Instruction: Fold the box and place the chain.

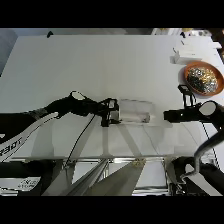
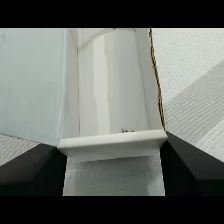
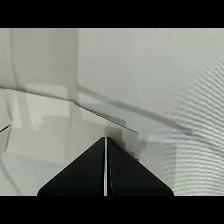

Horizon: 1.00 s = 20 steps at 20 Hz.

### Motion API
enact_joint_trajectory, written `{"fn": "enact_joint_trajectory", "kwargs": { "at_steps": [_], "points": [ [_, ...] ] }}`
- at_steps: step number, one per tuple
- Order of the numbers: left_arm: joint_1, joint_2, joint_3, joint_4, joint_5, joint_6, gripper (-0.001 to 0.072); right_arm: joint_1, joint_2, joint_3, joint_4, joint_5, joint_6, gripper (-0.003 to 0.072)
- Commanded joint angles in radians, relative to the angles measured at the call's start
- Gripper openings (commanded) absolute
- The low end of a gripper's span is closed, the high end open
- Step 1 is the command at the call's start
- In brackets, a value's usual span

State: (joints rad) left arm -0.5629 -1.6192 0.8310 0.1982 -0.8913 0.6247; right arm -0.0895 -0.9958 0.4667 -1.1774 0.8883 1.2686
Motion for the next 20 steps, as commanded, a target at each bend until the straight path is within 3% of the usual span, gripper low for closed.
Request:
{"fn": "enact_joint_trajectory", "kwargs": {
  "at_steps": [1,6,10,14,20],
  "points": [
    [0.0,0.0,0.0,0.0,0.0,0.0,0.0103,-0.002,-0.053,0.002,0.016,-0.025,0.041,0.0016],
    [0.0,0.0,0.0,0.0,0.0,0.0,0.0103,-0.097,0.106,0.013,0.181,0.002,-0.023,0.0016],
    [0.0,0.0,0.0,0.0,0.0,0.0,0.0103,-0.212,0.147,0.017,0.184,0.04,-0.02,0.0016],
    [0.0,0.0,0.0,0.0,0.0,0.0,0.0103,-0.231,0.087,0.017,0.165,0.051,-0.013,0.0016],
    [0.0,0.0,0.0,0.0,0.0,0.0,0.0103,-0.052,-0.13,0.016,0.181,0.071,-0.043,0.0016]
  ]
}}
